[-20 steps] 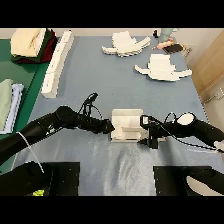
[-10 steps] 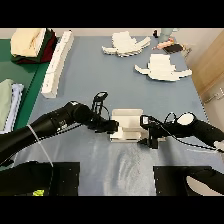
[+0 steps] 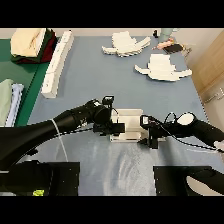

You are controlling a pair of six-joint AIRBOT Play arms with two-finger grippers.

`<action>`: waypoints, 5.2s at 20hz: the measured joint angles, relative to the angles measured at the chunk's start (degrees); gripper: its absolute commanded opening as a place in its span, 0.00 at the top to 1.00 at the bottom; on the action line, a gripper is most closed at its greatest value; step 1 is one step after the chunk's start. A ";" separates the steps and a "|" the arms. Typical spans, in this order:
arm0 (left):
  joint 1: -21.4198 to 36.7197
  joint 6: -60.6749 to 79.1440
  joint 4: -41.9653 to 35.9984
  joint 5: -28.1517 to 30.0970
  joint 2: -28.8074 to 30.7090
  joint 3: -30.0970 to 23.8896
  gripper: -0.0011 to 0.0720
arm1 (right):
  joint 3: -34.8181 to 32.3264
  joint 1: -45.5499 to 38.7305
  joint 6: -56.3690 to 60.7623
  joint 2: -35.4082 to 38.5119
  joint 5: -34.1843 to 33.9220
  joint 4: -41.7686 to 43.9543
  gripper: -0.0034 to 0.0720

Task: Fold the box.

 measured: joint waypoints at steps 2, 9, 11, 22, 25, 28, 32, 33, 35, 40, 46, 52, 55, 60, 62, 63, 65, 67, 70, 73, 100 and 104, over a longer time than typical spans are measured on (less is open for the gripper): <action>-0.48 -1.77 0.76 -1.81 -2.40 2.43 0.47 | 0.00 0.00 0.00 -0.02 0.00 0.00 0.27; -0.96 -6.75 2.64 -11.41 -10.45 10.16 0.48 | 0.00 0.00 0.00 -0.02 0.02 0.02 0.27; -1.03 -8.13 2.86 -12.59 -11.54 10.84 0.52 | 0.00 0.00 0.00 0.00 0.02 0.02 0.27; -3.45 -15.58 7.82 -13.22 -12.72 11.63 0.96 | 0.00 0.02 -0.09 -0.02 -0.04 -0.07 0.27; -3.93 -15.52 7.98 -12.48 -12.48 11.63 0.14 | 0.00 0.00 0.11 -0.02 0.04 0.09 0.27; -4.11 -15.15 7.69 -13.70 -11.06 12.02 0.14 | 0.00 0.00 0.09 -0.02 0.07 0.07 0.27; -3.91 -14.71 7.41 -16.72 -6.84 12.61 0.14 | 0.00 0.00 0.07 -0.02 0.04 0.02 0.27; -3.56 -14.64 7.28 -17.79 -5.29 12.70 0.21 | 0.00 0.00 0.07 -0.02 0.04 0.02 0.27; -2.23 -14.05 7.17 -20.06 -2.08 12.79 0.82 | 0.00 0.00 0.07 -0.02 0.04 0.02 0.27; 1.31 -3.78 1.75 -23.08 4.48 12.81 0.97 | 0.00 0.00 0.04 -0.02 0.02 0.00 0.27; 2.69 21.57 -1.33 -20.20 9.09 9.51 0.97 | 0.00 0.00 0.04 -0.02 0.02 0.00 0.27; 10.16 56.81 -10.27 -9.18 20.06 -7.08 0.05 | 0.00 0.00 0.02 -0.02 0.02 0.00 0.27; 17.75 84.06 -21.40 -2.80 22.58 -16.41 0.03 | 0.00 0.00 0.02 -0.02 0.02 0.00 0.27; 24.20 120.37 -38.14 7.54 19.65 -26.51 0.03 | 0.00 0.00 0.02 -0.02 0.00 0.00 0.27; 24.96 130.33 -43.80 9.57 16.72 -28.04 0.03 | 0.00 0.00 0.00 -0.02 0.00 0.00 0.27; 25.14 134.53 -46.58 10.34 15.23 -28.50 0.03 | 0.00 0.00 0.02 -0.02 0.00 0.00 0.27; 25.38 141.90 -51.43 11.26 12.52 -29.00 0.03 | 0.00 0.00 0.00 -0.02 0.00 0.00 0.27; 25.35 147.03 -55.19 11.80 10.86 -28.96 0.03 | 0.00 0.00 0.00 -0.02 0.00 0.00 0.27; 24.33 151.45 -59.47 12.83 8.85 -28.28 0.03 | 0.00 0.00 0.00 0.00 0.00 0.00 0.27; 22.99 153.20 -60.46 13.25 7.85 -27.82 0.03 | 0.00 0.00 0.00 -0.02 0.00 0.00 0.27; 13.90 143.60 -52.81 22.58 5.44 -25.75 0.04 | -0.02 0.02 -0.09 -0.02 0.07 0.00 0.27; 13.86 142.77 -54.71 22.73 5.29 -25.44 0.04 | 0.00 0.00 0.02 -0.02 -0.02 0.02 0.27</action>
